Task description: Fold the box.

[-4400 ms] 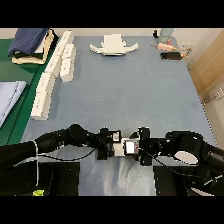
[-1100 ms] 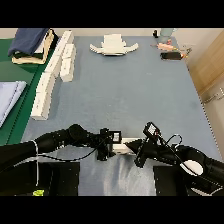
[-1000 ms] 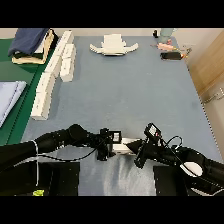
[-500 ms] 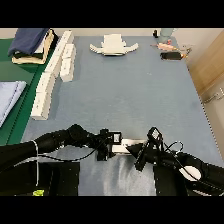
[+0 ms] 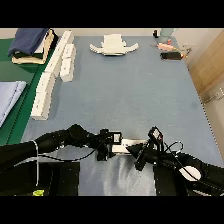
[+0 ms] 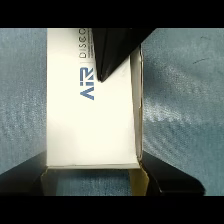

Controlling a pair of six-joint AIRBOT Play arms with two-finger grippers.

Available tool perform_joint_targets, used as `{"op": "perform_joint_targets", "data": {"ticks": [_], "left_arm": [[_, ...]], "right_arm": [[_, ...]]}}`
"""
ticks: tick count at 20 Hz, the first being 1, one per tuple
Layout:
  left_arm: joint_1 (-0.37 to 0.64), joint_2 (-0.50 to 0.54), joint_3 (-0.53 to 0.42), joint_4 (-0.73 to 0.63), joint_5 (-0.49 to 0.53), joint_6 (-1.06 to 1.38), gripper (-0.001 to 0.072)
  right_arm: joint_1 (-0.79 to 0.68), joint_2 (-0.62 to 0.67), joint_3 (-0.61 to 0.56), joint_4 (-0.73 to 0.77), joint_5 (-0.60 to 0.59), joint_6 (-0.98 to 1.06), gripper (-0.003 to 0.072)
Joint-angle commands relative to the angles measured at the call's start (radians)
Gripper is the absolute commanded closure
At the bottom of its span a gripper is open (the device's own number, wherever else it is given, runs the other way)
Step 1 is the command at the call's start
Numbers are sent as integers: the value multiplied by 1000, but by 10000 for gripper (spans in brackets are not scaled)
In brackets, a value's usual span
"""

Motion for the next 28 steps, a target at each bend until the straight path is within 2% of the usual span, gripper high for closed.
{"op": "perform_joint_targets", "data": {"ticks": [1, 9, 19, 22, 26, 28], "left_arm": [[1, 0, 1, 0, 0, 0, 189], [1, 0, 1, 0, 0, 0, 189], [1, 0, 1, 0, 0, 0, 188], [1, 0, 1, 0, 0, 0, 189], [1, 0, 1, 0, 0, 0, 189], [1, 0, 1, 0, 0, 0, 189]], "right_arm": [[1, 0, 0, 0, 42, 2, 682], [0, 8, 82, -34, 25, 0, 681], [-31, 8, 137, -189, 33, 1, 681], [-128, 6, 195, -306, 194, 21, 681], [-360, 6, 354, -720, 594, 350, 682], [-472, -15, 481, -863, 797, 475, 681]]}}
